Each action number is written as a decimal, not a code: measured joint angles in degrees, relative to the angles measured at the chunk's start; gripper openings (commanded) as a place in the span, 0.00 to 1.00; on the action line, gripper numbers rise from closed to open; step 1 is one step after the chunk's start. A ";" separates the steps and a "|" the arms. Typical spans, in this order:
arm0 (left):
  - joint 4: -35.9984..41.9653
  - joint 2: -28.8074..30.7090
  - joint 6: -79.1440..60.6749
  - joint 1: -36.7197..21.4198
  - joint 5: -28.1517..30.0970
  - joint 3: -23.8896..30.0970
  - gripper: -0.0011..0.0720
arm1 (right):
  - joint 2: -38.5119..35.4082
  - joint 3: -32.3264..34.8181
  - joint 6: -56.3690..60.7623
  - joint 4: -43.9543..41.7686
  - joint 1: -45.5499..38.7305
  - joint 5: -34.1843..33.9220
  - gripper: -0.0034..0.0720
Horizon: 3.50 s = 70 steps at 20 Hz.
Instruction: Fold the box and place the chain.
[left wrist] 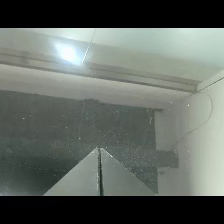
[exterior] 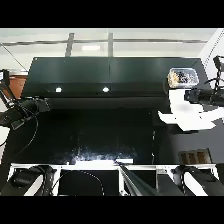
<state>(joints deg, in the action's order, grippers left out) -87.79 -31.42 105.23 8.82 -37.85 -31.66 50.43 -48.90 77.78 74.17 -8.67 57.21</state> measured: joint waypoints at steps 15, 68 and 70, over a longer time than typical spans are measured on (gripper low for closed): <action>0.00 0.00 0.02 0.00 0.85 0.02 0.06 | 0.00 0.00 0.00 -0.02 0.00 0.00 0.08; 2.58 -6.29 -2.43 0.31 -2.99 0.02 0.97 | 42.77 -25.51 -23.76 -23.17 -44.52 29.86 0.08; 2.71 -6.32 -3.91 0.76 -3.28 0.02 0.97 | 38.97 -20.87 -22.99 -24.48 -41.57 28.65 0.08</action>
<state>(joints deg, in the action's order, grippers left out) -85.08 -37.74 101.32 9.58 -41.12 -31.64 89.41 -69.78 54.78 49.69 -50.24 85.86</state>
